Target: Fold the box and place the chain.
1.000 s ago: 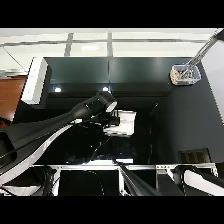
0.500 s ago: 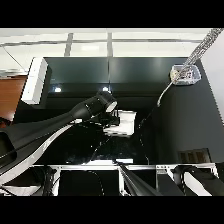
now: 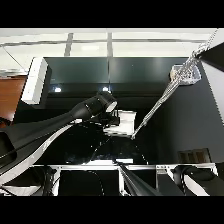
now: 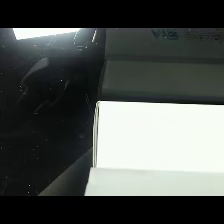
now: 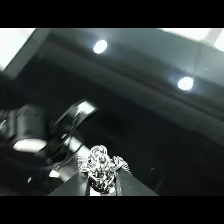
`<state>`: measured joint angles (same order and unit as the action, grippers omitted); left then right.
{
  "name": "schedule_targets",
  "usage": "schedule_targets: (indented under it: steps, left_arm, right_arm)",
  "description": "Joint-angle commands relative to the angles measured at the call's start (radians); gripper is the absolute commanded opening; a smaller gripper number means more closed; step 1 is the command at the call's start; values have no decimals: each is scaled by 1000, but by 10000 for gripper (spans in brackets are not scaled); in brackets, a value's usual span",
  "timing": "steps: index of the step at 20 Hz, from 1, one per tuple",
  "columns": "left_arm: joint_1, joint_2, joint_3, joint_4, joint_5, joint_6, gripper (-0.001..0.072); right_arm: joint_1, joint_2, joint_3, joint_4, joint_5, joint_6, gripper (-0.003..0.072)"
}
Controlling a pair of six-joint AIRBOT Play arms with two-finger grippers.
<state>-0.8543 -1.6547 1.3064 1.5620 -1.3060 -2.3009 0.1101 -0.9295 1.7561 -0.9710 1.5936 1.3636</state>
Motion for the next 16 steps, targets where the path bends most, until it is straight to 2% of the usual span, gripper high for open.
schedule_targets:
  steps: [1,4,8,13,16]
  left_arm:
    - [1,0,0,0,0,0,26]
    - [1,0,0,0,0,0,25]
    - [1,0,0,0,0,0,26]
    - [1,0,0,-3,0,0,26]
    - [1,0,0,-3,0,0,26]
  right_arm:
    - [37,-1,-11,55,37,-8,15]
    - [38,-2,-49,134,-10,-11,14]
    - [38,-2,-158,220,-48,-15,14]
    - [38,-2,-311,322,-187,-54,14]
    - [37,-2,-330,333,-212,-80,14]
